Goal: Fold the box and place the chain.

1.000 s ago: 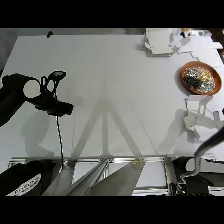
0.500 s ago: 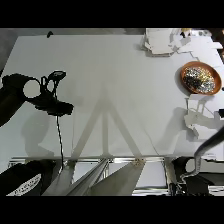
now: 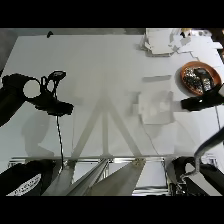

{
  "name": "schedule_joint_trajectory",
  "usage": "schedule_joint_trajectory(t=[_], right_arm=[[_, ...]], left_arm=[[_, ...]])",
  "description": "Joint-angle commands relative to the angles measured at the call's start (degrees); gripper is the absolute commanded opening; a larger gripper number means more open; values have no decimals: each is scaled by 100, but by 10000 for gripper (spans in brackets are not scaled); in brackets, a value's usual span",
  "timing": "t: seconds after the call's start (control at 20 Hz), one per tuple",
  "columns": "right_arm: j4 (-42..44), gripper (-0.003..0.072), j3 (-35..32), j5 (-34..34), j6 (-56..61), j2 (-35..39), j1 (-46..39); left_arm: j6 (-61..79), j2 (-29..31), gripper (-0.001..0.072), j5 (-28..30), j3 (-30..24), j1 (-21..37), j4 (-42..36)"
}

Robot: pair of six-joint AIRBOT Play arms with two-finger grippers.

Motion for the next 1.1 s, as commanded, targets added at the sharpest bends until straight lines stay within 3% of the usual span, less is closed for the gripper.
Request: schedule_joint_trajectory(t=[0.0, 0.25, 0.55, 0.6, 0.65, 0.7, 0.85, 1.05], right_arm=[[1117, 13, -1217, -1294, 391, 1185, 1128], [1062, 14, -1777, -1751, 920, 1543, 2374], [1069, 15, -1779, -1829, 922, 1539, 2627], [1071, 15, -1779, -1829, 922, 1539, 2627], [1073, 15, -1779, -1829, 922, 1539, 2627], [1091, 15, -1779, -1829, 922, 1539, 2627], [1106, 15, -1779, -1829, 922, 1539, 2627], [1106, 15, -1779, -1808, 920, 1539, 2627]], left_arm=[[0, 4, 10, 0, -2, 4, 2], [4, 4, 10, 70, -2, 4, -13], [907, -2, 21, 621, -52, 4, -28], [1263, -7, 148, 826, -90, 4, -155], [1759, -9, 383, 1187, -155, 7, -490], [2288, -26, 536, 1587, -214, 20, -1021], [4363, -389, 470, 2149, -166, 44, -3025], [6161, -1342, 498, 2105, 162, 72, -4846]])
